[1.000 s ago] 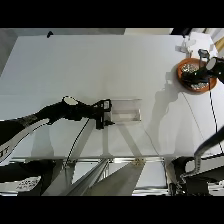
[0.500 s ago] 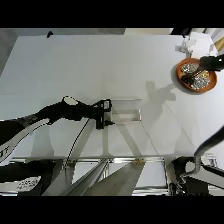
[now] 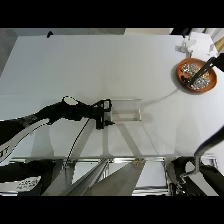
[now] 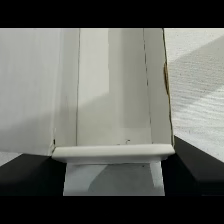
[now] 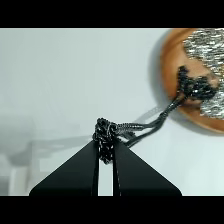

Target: Fold the box and place the chain.

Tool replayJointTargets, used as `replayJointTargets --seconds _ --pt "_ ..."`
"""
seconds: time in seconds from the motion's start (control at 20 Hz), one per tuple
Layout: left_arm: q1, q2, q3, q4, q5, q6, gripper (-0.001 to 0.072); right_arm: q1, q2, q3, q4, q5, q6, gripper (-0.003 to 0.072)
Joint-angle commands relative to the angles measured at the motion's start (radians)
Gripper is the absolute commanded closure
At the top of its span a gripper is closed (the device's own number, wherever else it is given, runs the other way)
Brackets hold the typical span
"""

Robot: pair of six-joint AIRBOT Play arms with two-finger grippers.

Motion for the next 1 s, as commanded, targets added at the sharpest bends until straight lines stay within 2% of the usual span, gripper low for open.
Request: replayJointTargets --seconds 0.0,0.15,0.35,0.65,0.95 --pt "0.000 0.000 0.000 0.000 0.000 0.000 0.0503 0.002 0.069 0.000 0.145 0.165 -0.011 0.0672" --pt "0.000 0.000 0.000 0.000 0.000 0.000 0.0503 0.056 0.091 -0.002 0.183 0.215 -0.009 0.0672" --pt "0.000 0.000 0.000 0.000 0.000 0.000 0.0503 0.237 0.104 -0.034 0.201 0.203 -0.005 0.0672" --pt "0.000 0.000 0.000 0.000 0.000 0.000 0.0503 0.543 0.101 -0.130 0.190 0.033 0.003 0.0672" --pt "0.000 0.000 0.000 0.000 0.000 0.000 0.0503 0.665 0.097 -0.272 0.140 -0.121 0.039 0.0672"
